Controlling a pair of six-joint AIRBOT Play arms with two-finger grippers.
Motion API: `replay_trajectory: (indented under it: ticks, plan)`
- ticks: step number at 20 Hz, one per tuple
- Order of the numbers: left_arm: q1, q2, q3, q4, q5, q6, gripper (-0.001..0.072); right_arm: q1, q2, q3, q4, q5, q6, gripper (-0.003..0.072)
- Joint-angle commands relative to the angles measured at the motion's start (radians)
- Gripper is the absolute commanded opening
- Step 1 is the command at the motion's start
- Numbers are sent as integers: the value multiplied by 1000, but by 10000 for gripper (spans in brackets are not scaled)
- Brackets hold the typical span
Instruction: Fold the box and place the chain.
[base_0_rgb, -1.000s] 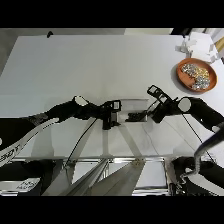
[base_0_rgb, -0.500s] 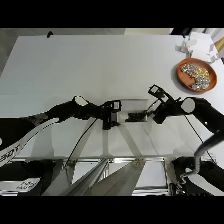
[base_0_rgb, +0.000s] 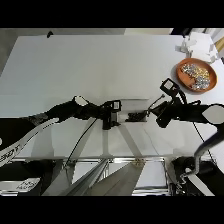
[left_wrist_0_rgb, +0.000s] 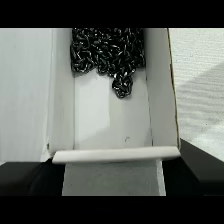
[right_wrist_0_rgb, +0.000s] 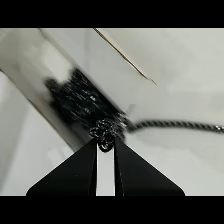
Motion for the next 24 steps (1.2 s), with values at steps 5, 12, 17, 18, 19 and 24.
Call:
replay_trajectory:
  ticks: [5,12,17,18,19,24]
  plan:
    - [1,1,1,0,0,0,12,0,-24,0,322,-8,-96,18]
    - [1,1,1,0,0,0,12,112,-193,0,291,-119,-120,185]
    - [1,1,1,0,0,0,12,143,-211,30,262,-146,-109,230]
    - [1,1,1,0,0,0,12,141,-211,52,223,-120,-108,228]
    - [1,1,1,0,0,0,12,121,-211,82,182,-63,-99,226]
    - [1,1,1,0,0,0,12,-179,-195,185,134,193,-14,215]
